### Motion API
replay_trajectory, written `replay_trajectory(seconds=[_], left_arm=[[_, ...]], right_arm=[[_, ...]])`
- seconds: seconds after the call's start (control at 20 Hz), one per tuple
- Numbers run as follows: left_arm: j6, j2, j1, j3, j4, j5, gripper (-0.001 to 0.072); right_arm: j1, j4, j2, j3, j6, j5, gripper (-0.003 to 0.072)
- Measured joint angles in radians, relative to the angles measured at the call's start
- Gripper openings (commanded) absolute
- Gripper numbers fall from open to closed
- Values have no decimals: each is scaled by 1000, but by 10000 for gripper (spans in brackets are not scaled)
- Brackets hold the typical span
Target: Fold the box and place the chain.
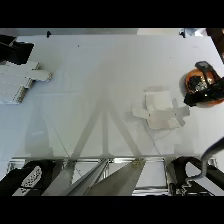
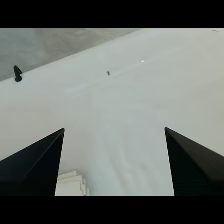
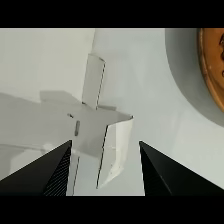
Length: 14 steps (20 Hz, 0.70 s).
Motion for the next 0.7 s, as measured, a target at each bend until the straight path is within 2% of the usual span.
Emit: replay_trajectory(seconds=[0.3,0.35,0.4,0.6,0.7], left_arm=[[0,0,0,0,0,0,684],[0,0,0,0,0,0,684],[0,0,0,0,0,0,684],[0,0,0,0,0,0,684],[0,0,0,0,0,0,684]], right_arm=[[-4,-50,-80,0,-6,61,474],[-4,-56,-95,0,-1,63,456],[-4,-63,-111,0,7,62,398],[-4,-93,-176,0,36,61,31],[-5,-94,-193,0,41,55,14]])
